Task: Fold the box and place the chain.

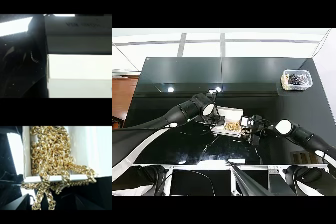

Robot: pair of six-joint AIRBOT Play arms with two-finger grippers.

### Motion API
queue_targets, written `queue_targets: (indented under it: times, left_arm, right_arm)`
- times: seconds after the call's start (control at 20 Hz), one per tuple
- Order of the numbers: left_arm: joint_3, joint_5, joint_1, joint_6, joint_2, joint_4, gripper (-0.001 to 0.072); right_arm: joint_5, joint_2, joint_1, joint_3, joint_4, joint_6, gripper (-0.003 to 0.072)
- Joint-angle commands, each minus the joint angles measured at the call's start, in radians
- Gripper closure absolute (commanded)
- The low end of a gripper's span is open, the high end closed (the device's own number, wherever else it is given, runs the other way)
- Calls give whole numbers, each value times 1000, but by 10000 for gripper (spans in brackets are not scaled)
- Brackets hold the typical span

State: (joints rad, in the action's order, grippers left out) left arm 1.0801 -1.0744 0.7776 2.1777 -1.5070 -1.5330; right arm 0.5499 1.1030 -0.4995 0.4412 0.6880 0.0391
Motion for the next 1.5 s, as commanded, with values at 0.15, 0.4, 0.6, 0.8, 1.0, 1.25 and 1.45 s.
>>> queue_targets:
  times: [0.15, 0.4, 0.6, 0.8, 1.0, 1.25, 1.45]
  left_arm:
    - [0, 0, 0, 0, 0, 0, 680]
    - [0, 0, 0, 0, 0, 0, 680]
    - [0, 0, 0, 0, 0, 0, 680]
    - [0, 0, 0, 0, 0, 0, 680]
    - [0, -1, 0, 0, 0, 0, 681]
    - [0, 0, 0, 0, 0, 0, 680]
    - [0, 0, 0, 0, 0, 0, 680]
  right_arm:
    - [-8, 3, -8, 0, 23, 46, -33]
    - [-9, 4, -7, 0, 95, 103, -33]
    - [-7, 4, -8, 0, 94, 103, -18]
    - [55, 3, -7, 0, 91, 106, 636]
    - [82, -37, -6, 2, 92, 257, 673]
    - [169, -225, 15, 80, 95, 503, 673]
    - [272, -306, 51, 251, 92, 694, 673]
